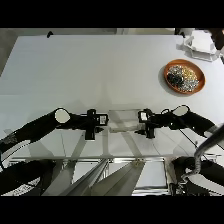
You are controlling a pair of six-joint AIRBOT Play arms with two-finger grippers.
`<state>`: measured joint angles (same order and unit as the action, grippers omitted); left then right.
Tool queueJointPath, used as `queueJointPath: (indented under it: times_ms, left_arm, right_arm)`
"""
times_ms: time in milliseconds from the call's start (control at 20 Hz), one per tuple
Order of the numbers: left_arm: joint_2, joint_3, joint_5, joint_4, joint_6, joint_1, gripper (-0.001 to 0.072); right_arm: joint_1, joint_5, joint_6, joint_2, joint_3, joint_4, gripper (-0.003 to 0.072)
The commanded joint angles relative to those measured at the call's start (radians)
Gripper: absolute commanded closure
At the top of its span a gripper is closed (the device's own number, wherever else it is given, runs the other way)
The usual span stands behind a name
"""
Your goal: Fold the box and place the chain.
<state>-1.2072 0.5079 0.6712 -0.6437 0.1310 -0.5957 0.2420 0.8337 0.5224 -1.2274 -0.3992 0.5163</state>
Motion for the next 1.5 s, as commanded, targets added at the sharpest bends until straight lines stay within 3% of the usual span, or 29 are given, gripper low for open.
queueJointPath:
  times_ms: [0, 250, 400, 550, 750, 950, 1200, 1250, 1450]
  left_arm:
    - [-0.001, 0.001, 0.014, 0.0, -0.005, 0.019, 0.0475]
    - [-0.001, 0.001, 0.011, -0.016, 0.001, 0.025, 0.0475]
    - [-0.001, 0.001, -0.085, 0.048, 0.042, 0.021, 0.0362]
    - [-0.001, 0.001, -0.094, 0.115, 0.129, 0.006, 0.0362]
    - [-0.001, 0.001, -0.09, 0.12, 0.134, -0.031, 0.0366]
    - [-0.001, 0.001, -0.023, 0.12, 0.134, -0.033, 0.0399]
    - [-0.001, 0.001, -0.029, 0.161, 0.134, -0.055, 0.04]
    - [-0.001, 0.001, -0.033, 0.164, 0.134, -0.061, 0.0456]
    - [-0.002, 0.001, -0.032, 0.165, 0.131, -0.061, 0.0466]
  right_arm:
    - [0.0, 0.0, 0.0, 0.001, 0.0, 0.0, 0.027]
    - [0.0, 0.0, 0.0, 0.001, 0.0, 0.0, 0.027]
    - [0.0, 0.0, 0.0, 0.001, 0.0, 0.0, 0.027]
    - [0.0, 0.0, 0.0, 0.001, 0.0, 0.0, 0.027]
    - [0.0, 0.0, 0.0, 0.001, 0.0, 0.0, 0.027]
    - [0.0, 0.0, 0.0, 0.001, 0.0, 0.0, 0.027]
    - [0.0, 0.0, 0.0, 0.0, 0.0, 0.0, 0.027]
    - [0.0, 0.0, 0.0, 0.001, 0.0, 0.0, 0.027]
    - [0.0, 0.0, 0.0, 0.001, 0.0, 0.0, 0.027]
